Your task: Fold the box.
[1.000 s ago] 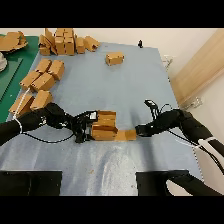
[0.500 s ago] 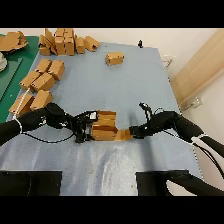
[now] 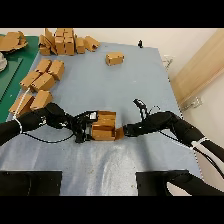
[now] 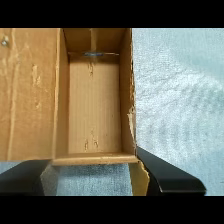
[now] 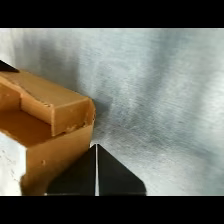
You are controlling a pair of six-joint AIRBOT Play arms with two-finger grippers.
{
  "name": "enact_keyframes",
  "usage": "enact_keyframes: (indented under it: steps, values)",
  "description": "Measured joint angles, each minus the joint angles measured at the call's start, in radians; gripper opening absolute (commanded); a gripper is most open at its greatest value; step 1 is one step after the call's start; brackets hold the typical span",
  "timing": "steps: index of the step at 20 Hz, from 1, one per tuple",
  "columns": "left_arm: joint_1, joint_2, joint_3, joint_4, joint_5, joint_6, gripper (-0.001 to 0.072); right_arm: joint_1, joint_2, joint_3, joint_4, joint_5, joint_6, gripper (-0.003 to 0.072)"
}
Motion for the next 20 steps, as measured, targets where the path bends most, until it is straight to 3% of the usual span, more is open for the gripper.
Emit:
enact_keyframes:
  steps: [1, 15, 16, 17, 18, 19, 20]
  values:
    - [0.0, 0.0, 0.0, 0.0, 0.0, 0.0, 0.0401, 0.003, 0.01, 0.001, 0.001, 0.0, 0.007, 0.0274]
    - [0.0, 0.0, 0.0, 0.0, 0.0, 0.0, 0.0401, 0.064, 0.026, 0.019, 0.032, 0.009, 0.105, 0.0259]
    - [0.0, 0.0, 0.0, 0.0, 0.0, 0.0, 0.0401, 0.065, 0.026, 0.021, 0.035, 0.009, 0.111, 0.0252]
    - [0.0, 0.0, 0.0, 0.0, 0.0, 0.0, 0.0401, 0.065, 0.026, 0.022, 0.039, 0.008, 0.112, 0.016]
    - [0.0, 0.0, 0.0, 0.0, 0.0, 0.0, 0.0401, 0.066, 0.026, 0.023, 0.046, 0.009, 0.114, 0.0155]
    - [0.0, 0.0, 0.0, 0.0, 0.0, 0.0, 0.0401, 0.067, 0.026, 0.024, 0.048, 0.009, 0.115, 0.0164]
    - [0.0, 0.0, 0.0, 0.0, 0.0, 0.0, 0.0401, 0.067, 0.026, 0.025, 0.05, 0.009, 0.116, 0.0222]
